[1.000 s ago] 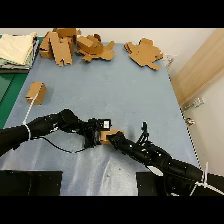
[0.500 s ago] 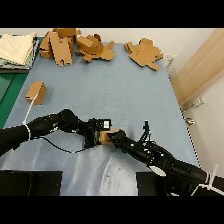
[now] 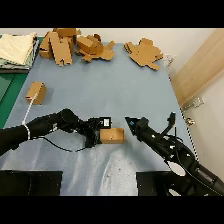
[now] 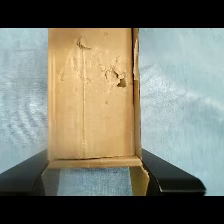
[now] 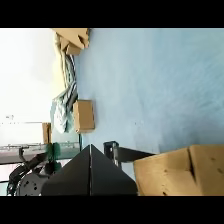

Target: Fold the box.

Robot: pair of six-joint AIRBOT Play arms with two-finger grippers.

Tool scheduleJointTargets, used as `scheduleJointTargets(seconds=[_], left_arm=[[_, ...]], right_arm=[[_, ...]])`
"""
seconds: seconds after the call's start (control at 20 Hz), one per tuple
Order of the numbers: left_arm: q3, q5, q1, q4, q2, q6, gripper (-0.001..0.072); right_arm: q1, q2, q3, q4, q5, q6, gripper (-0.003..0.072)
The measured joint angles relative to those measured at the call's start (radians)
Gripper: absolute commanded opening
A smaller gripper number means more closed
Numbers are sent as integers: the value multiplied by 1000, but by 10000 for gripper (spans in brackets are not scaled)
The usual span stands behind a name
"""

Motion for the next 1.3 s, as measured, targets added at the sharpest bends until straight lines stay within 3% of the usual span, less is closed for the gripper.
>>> scheduleJointTargets(seconds=[0.25,0.3,0.35,0.4,0.55,0.9,1.1,1.3], left_arm=[[33,11,5,73,60,-214,292],[42,23,12,110,78,-282,353],[50,43,24,146,95,-351,492],[58,65,45,185,111,-427,543],[85,126,151,298,138,-640,522],[183,219,576,453,126,-862,523],[338,190,747,470,22,-906,522],[544,159,808,478,-142,-945,522]], right_arm=[[-91,130,0,-63,147,-18,1],[-105,150,0,-76,171,-20,1],[-117,169,0,-87,191,-22,1],[-129,185,0,-98,208,-23,1],[-154,219,0,-129,249,-24,1],[-170,238,0,-168,307,-25,1],[-171,239,0,-175,317,-25,1],[-171,238,0,-181,321,-25,1]])
